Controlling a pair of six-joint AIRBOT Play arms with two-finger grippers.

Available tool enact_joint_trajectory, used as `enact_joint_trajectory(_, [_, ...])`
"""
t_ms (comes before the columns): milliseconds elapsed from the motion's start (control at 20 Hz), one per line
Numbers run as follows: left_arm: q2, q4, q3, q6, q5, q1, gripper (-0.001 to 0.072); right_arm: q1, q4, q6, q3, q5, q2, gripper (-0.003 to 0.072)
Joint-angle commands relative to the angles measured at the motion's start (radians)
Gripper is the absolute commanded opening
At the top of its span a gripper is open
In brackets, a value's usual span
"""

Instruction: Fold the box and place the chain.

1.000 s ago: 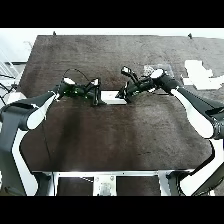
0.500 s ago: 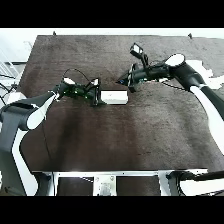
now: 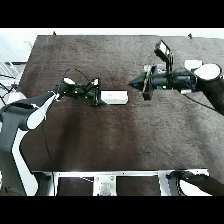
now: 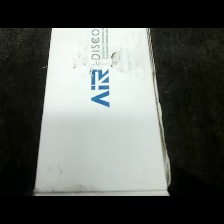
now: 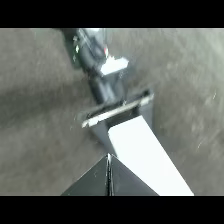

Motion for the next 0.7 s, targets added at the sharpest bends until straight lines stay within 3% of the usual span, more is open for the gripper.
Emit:
enact_joint_trajectory(0, [0.001,-0.040,0.014,-0.044,-0.056,0.009,0.0018,-0.021,0.003,0.036,-0.134,-0.032,0.093,0.0007])
enact_joint_trajectory(150, [0.049,-0.047,0.019,-0.148,-0.046,0.038,0.0014,-0.031,0.003,0.057,-0.171,-0.045,0.151,0.0008])
enact_joint_trajectory(400, [0.208,-0.059,0.018,-0.326,0.090,0.136,0.0011,-0.045,0.003,0.083,-0.173,-0.066,0.192,0.0008])
enact_joint_trajectory(500, [0.284,-0.060,-0.023,-0.393,0.181,0.185,0.0011,-0.045,0.004,0.100,-0.173,-0.068,0.192,0.0008])
enact_joint_trajectory(650, [0.443,-0.060,-0.192,-0.467,0.420,0.270,0.0011,-0.045,0.009,0.109,-0.173,-0.071,0.192,0.0008])
